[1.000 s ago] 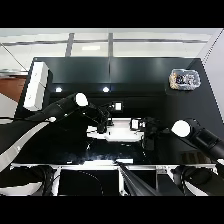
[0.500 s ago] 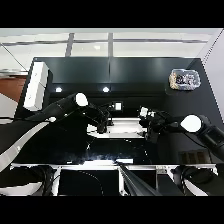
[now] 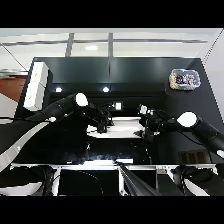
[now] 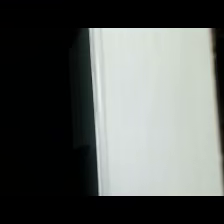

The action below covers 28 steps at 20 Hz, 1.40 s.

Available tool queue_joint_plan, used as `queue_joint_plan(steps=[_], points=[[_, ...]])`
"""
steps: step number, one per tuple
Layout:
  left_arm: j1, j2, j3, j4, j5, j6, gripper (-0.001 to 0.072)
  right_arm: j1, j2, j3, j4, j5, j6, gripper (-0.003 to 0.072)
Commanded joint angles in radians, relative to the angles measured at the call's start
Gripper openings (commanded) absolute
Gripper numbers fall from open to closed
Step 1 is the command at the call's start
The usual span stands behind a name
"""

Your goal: Fold the box and place the chain.

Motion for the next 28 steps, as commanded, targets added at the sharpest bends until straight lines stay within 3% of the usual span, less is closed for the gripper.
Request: queue_joint_plan(steps=[1,13,28], points=[[0.0,0.0,0.0,0.0,0.011,0.001,0.0031,-0.006,-0.038,-0.001,0.042,0.074,-0.074,0.0711],[0.0,0.0,0.0,0.0,0.01,0.001,0.0031,0.063,-0.1,-0.057,0.0,-0.063,-0.219,0.0711],[0.0,0.018,0.0,0.001,0.01,0.0,0.003,0.063,-0.111,-0.059,-0.007,-0.081,-0.241,0.0711]])
